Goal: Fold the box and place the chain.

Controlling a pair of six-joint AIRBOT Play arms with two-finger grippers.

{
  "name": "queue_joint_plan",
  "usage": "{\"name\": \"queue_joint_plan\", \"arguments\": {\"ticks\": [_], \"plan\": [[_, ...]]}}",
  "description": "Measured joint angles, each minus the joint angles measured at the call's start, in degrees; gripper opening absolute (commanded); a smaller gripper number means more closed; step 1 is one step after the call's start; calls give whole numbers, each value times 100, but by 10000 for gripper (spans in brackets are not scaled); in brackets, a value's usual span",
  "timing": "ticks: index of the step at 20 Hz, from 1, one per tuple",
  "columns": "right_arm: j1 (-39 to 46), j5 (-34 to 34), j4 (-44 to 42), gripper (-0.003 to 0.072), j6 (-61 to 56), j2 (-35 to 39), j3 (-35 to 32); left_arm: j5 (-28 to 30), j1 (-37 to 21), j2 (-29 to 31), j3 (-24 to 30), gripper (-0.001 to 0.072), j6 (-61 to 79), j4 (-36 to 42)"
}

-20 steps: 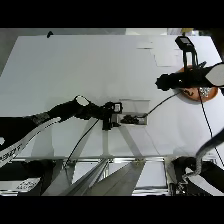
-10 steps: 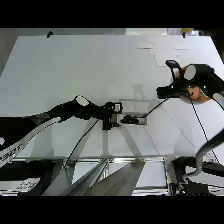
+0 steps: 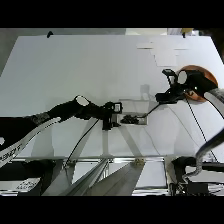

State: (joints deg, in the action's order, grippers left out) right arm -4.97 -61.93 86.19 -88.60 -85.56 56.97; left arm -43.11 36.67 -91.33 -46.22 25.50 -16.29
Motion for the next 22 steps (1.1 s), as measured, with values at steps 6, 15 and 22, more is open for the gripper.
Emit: {"name": "queue_joint_plan", "arguments": {"ticks": [6, 15, 22], "plan": [[0, -72, -17, 18, 55, -11, -46, 0, 0, 0, 0, 170, 0, -2], [-258, -568, -9, 18, 321, 1425, -59, 0, 0, 0, 2, 170, 2, 0], [-682, -1178, -734, 18, 463, 3294, -61, 0, 0, 0, 0, 170, 0, 0]]}}
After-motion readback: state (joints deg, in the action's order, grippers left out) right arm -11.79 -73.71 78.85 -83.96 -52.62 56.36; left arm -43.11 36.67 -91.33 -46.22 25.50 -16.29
